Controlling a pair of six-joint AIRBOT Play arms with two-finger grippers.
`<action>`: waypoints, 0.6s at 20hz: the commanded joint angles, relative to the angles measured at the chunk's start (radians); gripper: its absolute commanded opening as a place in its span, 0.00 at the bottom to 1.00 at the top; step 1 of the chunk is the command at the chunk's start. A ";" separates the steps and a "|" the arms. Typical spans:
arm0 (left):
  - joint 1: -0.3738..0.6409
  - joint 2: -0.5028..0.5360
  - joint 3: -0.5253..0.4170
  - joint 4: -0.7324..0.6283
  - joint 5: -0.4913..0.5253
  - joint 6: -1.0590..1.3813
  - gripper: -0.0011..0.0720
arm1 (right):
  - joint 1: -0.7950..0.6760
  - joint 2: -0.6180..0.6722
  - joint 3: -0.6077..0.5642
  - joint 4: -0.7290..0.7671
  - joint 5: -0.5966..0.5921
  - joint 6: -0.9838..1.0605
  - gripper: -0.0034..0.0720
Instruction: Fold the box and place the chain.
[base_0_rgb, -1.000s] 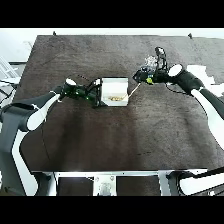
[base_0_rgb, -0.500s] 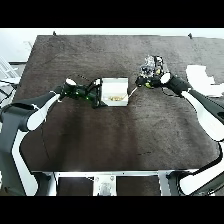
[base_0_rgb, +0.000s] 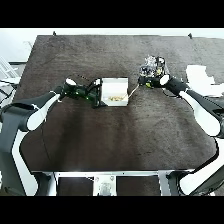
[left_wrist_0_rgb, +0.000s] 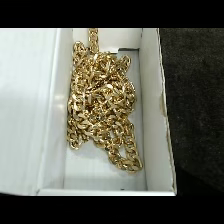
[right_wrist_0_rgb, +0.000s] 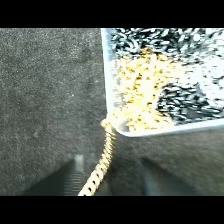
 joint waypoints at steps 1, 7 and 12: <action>0.001 0.001 0.001 0.000 0.001 0.000 0.44 | 0.012 -0.032 0.024 0.012 -0.031 -0.013 0.50; 0.001 0.001 0.001 0.000 0.000 0.000 0.44 | 0.011 -0.014 0.029 0.008 -0.074 -0.062 0.06; 0.001 0.001 0.001 0.000 0.000 0.000 0.44 | 0.018 0.164 0.028 -0.027 0.021 -0.062 0.06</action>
